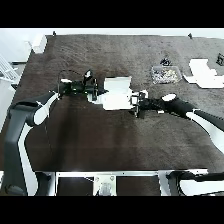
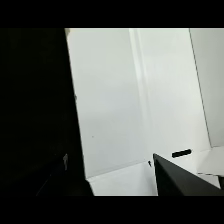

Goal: Fold the box and place the chain.

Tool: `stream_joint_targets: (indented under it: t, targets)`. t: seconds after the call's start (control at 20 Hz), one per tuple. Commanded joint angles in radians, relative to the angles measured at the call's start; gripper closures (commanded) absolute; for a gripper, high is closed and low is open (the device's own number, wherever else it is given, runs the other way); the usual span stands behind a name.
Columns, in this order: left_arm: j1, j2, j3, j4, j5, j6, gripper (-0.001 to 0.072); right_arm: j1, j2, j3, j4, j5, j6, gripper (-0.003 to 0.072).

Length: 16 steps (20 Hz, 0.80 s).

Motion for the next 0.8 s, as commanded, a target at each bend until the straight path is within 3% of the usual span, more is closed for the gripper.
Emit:
stream_joint_targets:
  t: [0.0, 0.45, 0.75]
  targets:
    - [0.000, 0.001, 0.000, 0.000, 0.000, 0.000, 0.0688, -0.008, -0.006, 0.035, 0.027, -0.029, 0.014, 0.0043]
    - [0.000, 0.001, 0.000, 0.001, 0.000, 0.000, 0.0688, -0.035, -0.012, 0.122, 0.082, -0.017, 0.018, 0.0043]
    - [0.000, 0.001, 0.000, 0.002, 0.000, 0.000, 0.0688, -0.100, -0.107, 0.254, 0.081, 0.189, 0.083, 0.0043]
